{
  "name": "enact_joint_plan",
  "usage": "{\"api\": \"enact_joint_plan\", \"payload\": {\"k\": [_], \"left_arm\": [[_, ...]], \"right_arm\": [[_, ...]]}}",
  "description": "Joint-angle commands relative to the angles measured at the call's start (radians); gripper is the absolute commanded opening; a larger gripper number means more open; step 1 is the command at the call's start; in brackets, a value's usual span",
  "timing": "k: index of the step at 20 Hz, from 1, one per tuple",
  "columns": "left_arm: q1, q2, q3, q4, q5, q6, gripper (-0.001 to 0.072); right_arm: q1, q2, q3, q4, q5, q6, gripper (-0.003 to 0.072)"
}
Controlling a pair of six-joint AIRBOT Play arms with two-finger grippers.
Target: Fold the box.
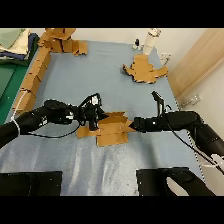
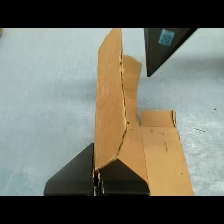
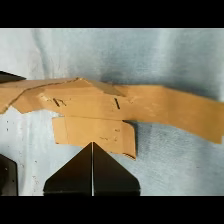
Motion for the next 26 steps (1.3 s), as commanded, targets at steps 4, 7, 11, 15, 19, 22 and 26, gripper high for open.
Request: {"api": "enact_joint_plan", "payload": {"k": [4,7,11,15,19,22,26], "left_arm": [[0.001,-0.024,-0.017,0.022,-0.048,-0.016,0.0011],[0.002,-0.027,-0.018,0.141,-0.084,-0.127,0.0011],[0.002,-0.049,-0.033,0.108,-0.095,-0.129,0.0011],[0.002,-0.043,-0.032,0.057,-0.144,-0.128,0.0012],[0.028,-0.031,-0.032,0.015,-0.178,-0.137,0.0011],[0.052,-0.032,-0.032,0.004,-0.224,-0.143,0.0011],[0.056,-0.051,-0.051,0.003,-0.224,-0.147,0.0011]], "right_arm": [[0.045,0.000,-0.006,0.001,0.058,0.001,0.0002],[0.045,0.000,-0.006,0.001,0.069,0.000,0.0002],[0.045,0.000,-0.006,0.001,0.083,0.000,0.0002],[0.045,0.000,-0.006,0.001,0.083,0.000,0.0002],[0.045,0.000,-0.006,0.001,0.083,0.000,0.0002],[0.045,0.000,-0.006,0.001,0.083,0.000,0.0002],[0.045,0.000,-0.006,0.002,0.084,0.001,0.0002]]}}
